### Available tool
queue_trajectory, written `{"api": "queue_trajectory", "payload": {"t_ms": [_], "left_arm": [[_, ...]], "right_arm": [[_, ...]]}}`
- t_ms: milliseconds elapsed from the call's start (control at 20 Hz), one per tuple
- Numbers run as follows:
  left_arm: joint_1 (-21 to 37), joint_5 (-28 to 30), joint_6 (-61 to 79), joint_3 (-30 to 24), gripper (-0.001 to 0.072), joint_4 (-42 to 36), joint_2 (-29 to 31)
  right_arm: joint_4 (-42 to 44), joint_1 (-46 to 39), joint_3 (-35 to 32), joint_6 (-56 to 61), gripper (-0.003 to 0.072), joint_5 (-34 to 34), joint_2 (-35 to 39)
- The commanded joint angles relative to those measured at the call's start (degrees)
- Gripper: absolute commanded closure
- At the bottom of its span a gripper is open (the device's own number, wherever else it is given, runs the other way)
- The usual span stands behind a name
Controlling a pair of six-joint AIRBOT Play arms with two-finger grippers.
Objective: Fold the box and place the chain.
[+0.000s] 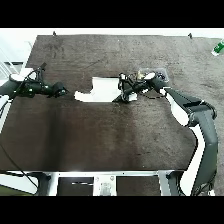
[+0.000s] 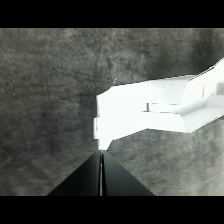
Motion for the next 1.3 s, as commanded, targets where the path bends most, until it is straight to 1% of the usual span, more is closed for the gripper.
{"api": "queue_trajectory", "payload": {"t_ms": [0,100,200,350,600,700,850,1050,1250], "left_arm": [[0.2,0.17,-4.0,-0.42,0.0696,-0.37,-0.68],[0.2,0.15,-4.94,-0.42,0.0695,-0.83,-2.25],[0.13,0.28,-3.32,-0.42,0.0695,-3.85,-3.41],[0.13,2.12,-4.81,-0.42,0.0695,-3.76,-4.44],[0.13,0.87,-5.33,-0.35,0.0695,-6.08,-7.26],[-0.07,-0.02,-5.01,-0.22,0.0695,-9.07,-8.79],[-1.33,-1.27,-4.5,0.2,0.0695,-11.67,-11.43],[-3.74,0.2,-3.63,0.2,0.0695,-12.63,-12.11],[-5.53,-0.28,-1.99,0.35,0.0693,-15.32,-13.18]], "right_arm": [[0.0,0.02,0.02,0.02,0.0257,0.0,-0.02],[0.0,0.02,0.02,0.02,0.0257,0.0,-0.02],[0.02,0.02,0.02,0.02,0.0257,0.0,-0.02],[0.02,0.02,0.02,0.02,0.0257,0.0,-0.02],[0.02,0.02,0.02,0.02,0.0257,0.0,-0.02],[0.0,0.02,0.02,0.02,0.0257,0.0,-0.02],[0.02,0.02,0.02,0.02,0.0257,0.0,-0.02],[0.02,0.02,0.02,0.02,0.0257,0.0,-0.02],[0.0,0.02,0.02,0.02,0.0257,0.0,-0.02]]}}
